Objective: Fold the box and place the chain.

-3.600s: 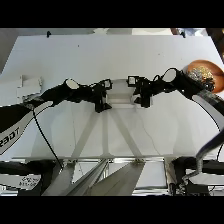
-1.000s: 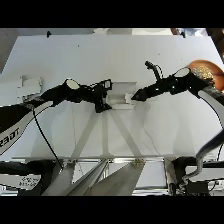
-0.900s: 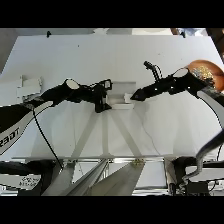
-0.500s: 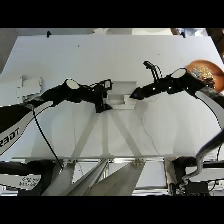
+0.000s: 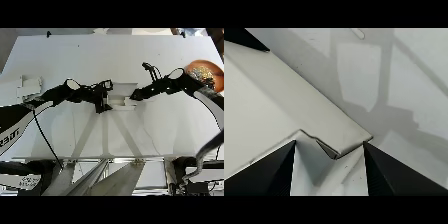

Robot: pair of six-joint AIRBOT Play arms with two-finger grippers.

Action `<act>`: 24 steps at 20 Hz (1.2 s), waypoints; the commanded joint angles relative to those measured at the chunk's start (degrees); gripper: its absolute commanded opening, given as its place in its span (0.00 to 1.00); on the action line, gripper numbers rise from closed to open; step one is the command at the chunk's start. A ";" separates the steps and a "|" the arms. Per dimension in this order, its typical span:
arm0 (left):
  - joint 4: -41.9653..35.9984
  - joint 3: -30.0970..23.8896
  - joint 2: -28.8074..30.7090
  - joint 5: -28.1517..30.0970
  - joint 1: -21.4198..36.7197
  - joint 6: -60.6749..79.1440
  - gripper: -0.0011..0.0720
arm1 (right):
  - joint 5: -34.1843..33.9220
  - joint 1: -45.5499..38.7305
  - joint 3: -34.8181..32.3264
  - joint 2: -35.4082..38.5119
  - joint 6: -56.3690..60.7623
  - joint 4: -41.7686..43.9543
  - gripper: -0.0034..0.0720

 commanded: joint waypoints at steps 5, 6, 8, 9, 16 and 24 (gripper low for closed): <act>-0.11 0.04 0.02 0.20 0.00 -0.09 0.34 | -2.12 2.64 -0.02 0.02 7.65 -5.38 0.59; -0.11 0.04 0.02 0.17 0.00 -0.09 0.34 | -2.16 2.64 -0.02 0.02 8.79 -5.77 0.57; -0.11 0.04 0.02 0.20 0.00 -0.09 0.34 | -1.95 2.64 -0.02 0.04 8.98 -5.77 0.52; -0.11 0.04 0.02 0.20 0.00 -0.09 0.34 | -1.88 2.64 -0.02 0.13 10.19 -6.03 0.52; -0.11 0.04 0.02 0.17 0.00 -0.09 0.34 | -1.31 4.22 0.02 1.38 13.38 -13.62 0.49; -0.11 0.04 0.02 0.20 -0.02 -0.09 0.34 | -7.69 10.36 0.02 3.65 26.73 -22.88 0.48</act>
